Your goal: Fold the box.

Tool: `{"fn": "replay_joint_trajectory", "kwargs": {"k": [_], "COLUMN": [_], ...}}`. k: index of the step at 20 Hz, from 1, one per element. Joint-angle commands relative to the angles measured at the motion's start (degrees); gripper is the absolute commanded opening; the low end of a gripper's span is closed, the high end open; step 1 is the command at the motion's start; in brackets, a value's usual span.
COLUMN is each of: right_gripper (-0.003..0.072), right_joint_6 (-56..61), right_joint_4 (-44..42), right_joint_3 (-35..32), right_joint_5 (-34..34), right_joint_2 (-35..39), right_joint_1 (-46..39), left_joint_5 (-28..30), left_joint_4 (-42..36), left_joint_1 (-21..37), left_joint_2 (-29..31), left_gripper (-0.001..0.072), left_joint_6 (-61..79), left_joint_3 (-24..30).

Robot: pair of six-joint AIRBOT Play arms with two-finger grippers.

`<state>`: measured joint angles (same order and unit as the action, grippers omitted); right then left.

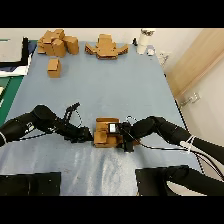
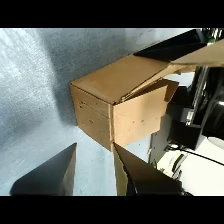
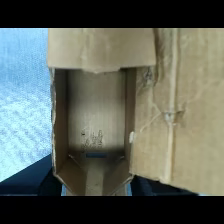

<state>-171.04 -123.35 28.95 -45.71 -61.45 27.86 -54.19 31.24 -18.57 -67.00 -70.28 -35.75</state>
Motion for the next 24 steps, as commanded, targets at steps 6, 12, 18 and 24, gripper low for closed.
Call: {"fn": "replay_joint_trajectory", "kwargs": {"k": [6, 12, 18, 24], "right_gripper": [0.0544, 0.0544, 0.0544, 0.0544], "right_joint_6": [0.0, 0.0, 0.0, 0.0], "right_joint_4": [0.0, 0.0, 0.0, 0.0], "right_joint_3": [0.0, 0.0, 0.0, 0.0], "right_joint_5": [0.0, 0.0, 0.0, 0.0], "right_joint_2": [0.0, 0.0, 0.0, 0.0], "right_joint_1": [0.0, 0.0, 0.0, 0.0], "left_joint_5": [-0.8, 7.9, 11.8, 9.6], "left_joint_4": [-0.4, -1.3, -1.5, -0.1], "left_joint_1": [-0.3, -3.6, -5.4, -6.3], "left_joint_2": [-0.2, -0.2, -0.2, -0.2], "left_gripper": [0.0358, 0.0358, 0.0358, 0.0378], "left_joint_6": [3.6, 3.9, 3.5, 1.1], "left_joint_3": [-2.1, -2.0, -2.0, -2.6]}}
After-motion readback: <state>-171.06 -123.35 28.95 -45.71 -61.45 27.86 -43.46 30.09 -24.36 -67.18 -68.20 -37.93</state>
